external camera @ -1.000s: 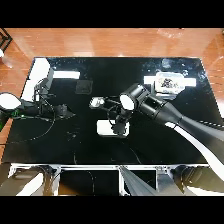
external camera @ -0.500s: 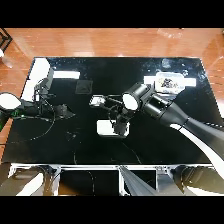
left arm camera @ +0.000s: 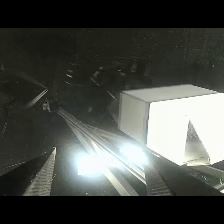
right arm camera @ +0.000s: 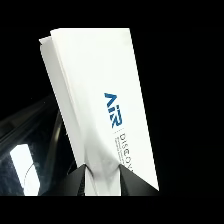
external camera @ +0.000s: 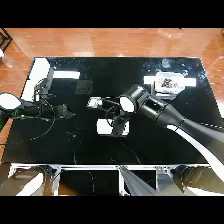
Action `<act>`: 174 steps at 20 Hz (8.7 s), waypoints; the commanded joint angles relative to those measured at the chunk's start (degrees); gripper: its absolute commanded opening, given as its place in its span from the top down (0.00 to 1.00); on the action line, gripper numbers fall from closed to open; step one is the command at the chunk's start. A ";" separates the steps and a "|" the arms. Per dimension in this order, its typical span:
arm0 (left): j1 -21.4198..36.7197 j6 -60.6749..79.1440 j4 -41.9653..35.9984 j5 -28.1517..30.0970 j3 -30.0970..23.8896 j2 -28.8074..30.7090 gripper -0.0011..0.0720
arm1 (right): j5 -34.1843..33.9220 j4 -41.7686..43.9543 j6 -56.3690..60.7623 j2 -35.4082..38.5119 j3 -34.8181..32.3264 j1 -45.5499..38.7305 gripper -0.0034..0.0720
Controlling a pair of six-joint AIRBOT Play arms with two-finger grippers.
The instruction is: Fold the box and place the chain.
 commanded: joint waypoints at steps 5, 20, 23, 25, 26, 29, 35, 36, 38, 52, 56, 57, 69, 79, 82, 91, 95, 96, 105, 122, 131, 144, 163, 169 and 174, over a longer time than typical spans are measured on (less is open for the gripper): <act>0.04 0.07 0.04 0.02 -0.02 -0.02 0.12 | -0.31 -0.09 -0.02 -0.04 -0.02 0.13 0.64; 0.04 0.04 0.02 0.00 -0.02 -0.02 0.12 | -0.87 -2.43 1.33 -0.02 0.00 0.13 0.70; 0.04 0.04 0.02 0.00 -0.02 -0.02 0.12 | -0.83 -2.16 1.33 -0.02 -0.02 0.13 0.70; 0.04 0.04 0.02 0.00 -0.02 -0.02 0.12 | -0.79 -1.92 1.33 -0.02 -0.02 0.13 0.70; 0.04 0.04 0.02 0.00 -0.02 -0.02 0.12 | -0.66 -1.40 1.33 -0.02 -0.02 0.13 0.70; 0.04 0.04 0.02 0.00 -0.02 -0.02 0.12 | -0.37 0.44 1.29 -0.04 -0.02 0.13 0.69; 0.04 0.07 0.04 -0.02 -0.02 -0.02 0.12 | -0.48 0.37 1.31 -0.04 -0.02 0.83 0.67; 0.04 0.07 0.02 -0.02 -0.02 -0.02 0.12 | -0.48 0.35 1.31 -0.04 -0.02 0.83 0.67; 0.04 0.09 0.02 -0.02 -0.02 -0.02 0.12 | -0.50 0.33 1.31 -0.04 -0.02 0.83 0.67; 0.04 0.26 0.04 0.00 -0.02 -0.02 0.12 | -0.46 0.57 1.36 -0.61 -0.04 0.83 0.51; 0.04 0.26 0.02 0.00 -0.02 -0.02 0.12 | -0.42 0.61 1.33 -0.61 -0.04 0.83 0.51; 0.04 0.26 0.02 0.00 -0.02 -0.02 0.12 | -0.42 0.66 1.31 -0.66 -0.04 0.85 0.50; 0.02 0.44 0.02 0.00 -0.02 -0.02 0.12 | 0.24 4.04 2.38 -1.22 -2.40 0.83 0.50; 0.02 0.48 0.02 -0.11 -0.02 -0.02 0.12 | 7.41 4.31 16.55 8.48 -0.09 -5.27 0.51; 0.02 0.83 0.00 -0.09 -0.02 -0.02 0.12 | 10.01 8.52 25.03 18.43 -8.22 -13.40 0.88; -0.15 2.21 0.00 -0.11 -0.02 -0.02 0.12 | -36.06 56.50 28.48 27.02 -43.50 -15.54 0.92; -0.15 2.21 0.00 -0.07 -0.02 -0.04 0.12 | -39.85 60.67 26.36 22.29 -43.50 -11.76 0.92; -0.15 2.21 0.00 -0.07 -0.02 -0.04 0.12 | -40.24 61.94 25.38 21.55 -43.50 -11.15 0.92; -0.15 2.19 0.00 -0.24 -0.02 -0.04 0.12 | -40.39 67.49 22.69 19.12 -43.50 -9.38 0.92; -0.17 2.21 0.00 -0.42 -0.02 -0.04 0.12 | -37.77 66.23 17.81 15.26 -42.93 -9.77 0.92; -0.22 16.22 -4.04 -3.58 0.87 -0.13 0.12 | -25.42 62.49 15.58 31.41 -40.83 -24.30 0.92; -33.73 75.73 -10.43 10.40 9.86 -15.50 0.11 | -18.78 44.44 15.65 32.63 -40.83 -38.91 0.92; -35.32 82.44 -10.73 10.38 9.86 -20.20 0.13 | -19.93 42.16 15.61 32.63 -40.83 -38.91 0.92; -35.32 79.23 -10.71 10.47 9.81 -20.96 0.13 | -19.96 41.46 15.61 32.63 -40.83 -38.91 0.92; -35.43 78.75 -10.71 10.34 9.84 -22.32 0.13 | -19.96 41.31 15.61 32.63 -40.83 -38.91 0.92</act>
